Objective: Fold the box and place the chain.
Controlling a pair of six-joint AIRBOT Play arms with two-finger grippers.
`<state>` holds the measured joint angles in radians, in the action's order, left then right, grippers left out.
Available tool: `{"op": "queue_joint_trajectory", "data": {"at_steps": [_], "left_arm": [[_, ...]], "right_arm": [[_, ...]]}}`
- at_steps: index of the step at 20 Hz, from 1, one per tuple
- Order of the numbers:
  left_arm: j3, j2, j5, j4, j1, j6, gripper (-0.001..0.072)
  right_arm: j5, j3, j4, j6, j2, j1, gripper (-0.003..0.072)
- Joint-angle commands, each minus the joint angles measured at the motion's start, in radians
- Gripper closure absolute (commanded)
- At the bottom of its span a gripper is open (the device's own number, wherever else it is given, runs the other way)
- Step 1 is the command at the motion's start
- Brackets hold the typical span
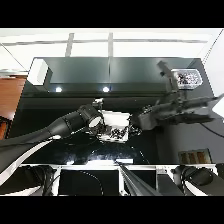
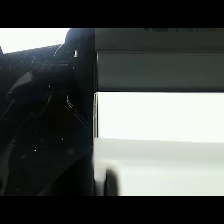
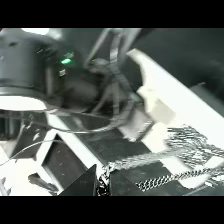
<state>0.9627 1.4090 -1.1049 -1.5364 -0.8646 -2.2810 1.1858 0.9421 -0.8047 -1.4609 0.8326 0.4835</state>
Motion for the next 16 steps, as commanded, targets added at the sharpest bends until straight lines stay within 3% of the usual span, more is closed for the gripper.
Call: {"op": "queue_joint_trajectory", "data": {"at_steps": [1, 7, 8, 9, 10, 13, 16], "left_arm": [[0.000, 0.000, 0.000, 0.000, 0.000, 0.000, 0.0678], [0.000, 0.000, 0.000, 0.000, 0.000, 0.000, 0.0678], [0.000, 0.000, 0.000, 0.000, 0.000, 0.000, 0.0678], [0.000, 0.000, 0.000, 0.000, 0.000, 0.000, 0.0678], [0.000, 0.000, 0.000, 0.000, 0.000, 0.000, 0.0678], [0.000, 0.000, 0.000, 0.000, 0.000, 0.000, 0.0678], [0.000, 0.000, 0.001, 0.000, 0.000, 0.000, 0.0678]], "right_arm": [[-0.067, -0.009, 0.033, -0.002, 0.075, 0.102, 0.0651], [-0.094, -0.009, -0.024, -0.011, 0.186, 0.127, 0.0652], [-0.098, -0.008, -0.036, -0.024, 0.186, 0.122, 0.0576], [-0.073, -0.008, -0.035, -0.027, 0.182, 0.098, 0.0158], [-0.029, -0.006, -0.035, -0.019, 0.172, 0.058, -0.0017], [0.108, -0.006, -0.090, 0.045, 0.078, -0.118, -0.0013], [0.148, -0.063, -0.291, 0.086, -0.060, -0.269, -0.0013]]}}
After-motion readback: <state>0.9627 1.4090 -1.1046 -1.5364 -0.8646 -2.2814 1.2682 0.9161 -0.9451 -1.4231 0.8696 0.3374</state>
